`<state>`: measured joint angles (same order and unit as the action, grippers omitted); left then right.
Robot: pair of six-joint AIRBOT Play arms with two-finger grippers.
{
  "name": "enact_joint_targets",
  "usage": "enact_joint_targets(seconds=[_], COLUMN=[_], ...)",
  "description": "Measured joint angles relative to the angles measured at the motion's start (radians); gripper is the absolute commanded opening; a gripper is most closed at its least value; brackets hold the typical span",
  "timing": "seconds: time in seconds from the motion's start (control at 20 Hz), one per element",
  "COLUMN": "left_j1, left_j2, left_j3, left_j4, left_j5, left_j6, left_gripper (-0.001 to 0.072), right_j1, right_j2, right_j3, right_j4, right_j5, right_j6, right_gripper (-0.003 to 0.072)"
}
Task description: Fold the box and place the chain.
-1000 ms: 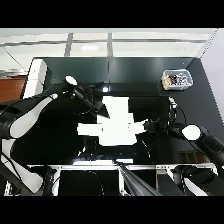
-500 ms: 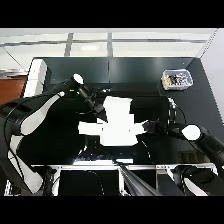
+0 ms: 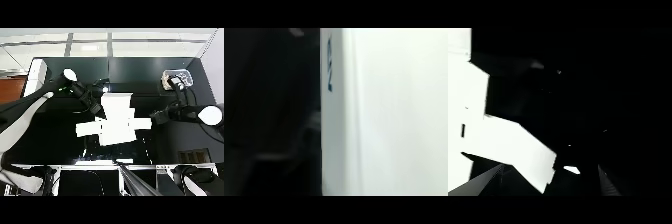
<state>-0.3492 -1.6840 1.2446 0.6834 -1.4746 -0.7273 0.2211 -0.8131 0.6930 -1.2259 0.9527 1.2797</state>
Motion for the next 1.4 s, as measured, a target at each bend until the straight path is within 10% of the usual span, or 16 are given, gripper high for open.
enact_joint_targets(seconds=[0.4, 0.8, 1.4], left_j1=[-0.008, -0.063, -0.087], left_j2=[0.255, 0.231, 0.192], left_j3=[-0.336, -0.372, -0.363], left_j4=[-0.161, -0.166, -0.084], left_j5=[0.348, 0.543, 0.572], left_j6=[0.614, 0.809, 0.828], left_gripper=[0.0019, 0.0021, 0.0023], right_j1=[-0.007, 0.023, 0.216], right_j2=[0.0, -0.001, -0.001], right_j3=[0.035, -0.103, -0.264], right_j4=[-0.024, 0.08, 0.15], right_j5=[0.002, 0.007, -0.089], right_j6=[-0.277, -0.477, -0.708], right_gripper=[0.0669, 0.0667, 0.0668])
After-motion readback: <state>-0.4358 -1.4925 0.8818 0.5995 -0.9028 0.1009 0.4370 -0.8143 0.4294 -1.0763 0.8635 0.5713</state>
